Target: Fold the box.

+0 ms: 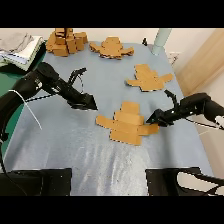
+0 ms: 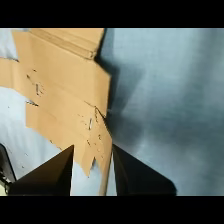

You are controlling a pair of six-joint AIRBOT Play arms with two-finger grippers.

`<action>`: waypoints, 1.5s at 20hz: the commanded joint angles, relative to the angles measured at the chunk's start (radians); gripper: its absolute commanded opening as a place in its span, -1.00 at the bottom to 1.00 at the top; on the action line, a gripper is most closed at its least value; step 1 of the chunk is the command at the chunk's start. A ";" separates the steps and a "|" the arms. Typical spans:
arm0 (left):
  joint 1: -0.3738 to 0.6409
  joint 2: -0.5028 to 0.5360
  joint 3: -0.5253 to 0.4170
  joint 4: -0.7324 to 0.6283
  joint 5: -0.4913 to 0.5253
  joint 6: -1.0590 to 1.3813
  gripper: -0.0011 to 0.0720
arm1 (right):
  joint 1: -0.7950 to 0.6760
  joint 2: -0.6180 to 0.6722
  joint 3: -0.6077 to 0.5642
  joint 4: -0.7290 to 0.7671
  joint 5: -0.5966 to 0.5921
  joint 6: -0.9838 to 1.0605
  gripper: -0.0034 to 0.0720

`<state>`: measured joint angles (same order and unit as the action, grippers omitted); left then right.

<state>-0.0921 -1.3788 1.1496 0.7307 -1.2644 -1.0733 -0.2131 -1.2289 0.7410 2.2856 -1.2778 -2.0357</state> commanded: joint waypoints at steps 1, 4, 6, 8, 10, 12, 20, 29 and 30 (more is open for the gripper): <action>0.035 0.003 -0.024 -0.006 -0.046 0.049 0.86 | 0.003 0.023 -0.071 -0.031 0.040 0.048 0.06; 0.036 0.002 -0.024 -0.006 -0.049 0.060 0.86 | 0.003 0.018 -0.072 -0.034 0.035 0.058 0.05; 0.035 0.002 -0.024 -0.006 -0.056 0.060 0.85 | 0.003 0.011 -0.072 -0.064 0.028 0.084 0.05; 0.036 0.002 -0.024 -0.006 -0.064 0.061 0.85 | 0.003 0.010 -0.071 -0.109 0.031 0.105 0.05; 0.035 0.002 -0.024 -0.006 -0.073 0.061 0.85 | 0.004 0.008 -0.072 -0.104 0.023 0.121 -0.03; 0.035 0.002 -0.024 -0.006 -0.074 0.060 0.85 | 0.015 0.008 -0.087 -0.069 0.014 0.119 -0.16; 0.035 0.002 -0.024 -0.085 -0.070 0.075 0.85 | 0.183 0.000 -0.079 0.032 0.174 0.036 -0.91; 0.061 -0.097 -0.069 -0.097 0.056 0.231 0.86 | 0.467 0.095 -0.096 0.073 0.270 -0.112 -0.91; 0.061 -0.132 -0.064 -0.126 0.061 0.257 0.86 | 0.477 0.096 -0.096 0.071 0.269 -0.112 -0.91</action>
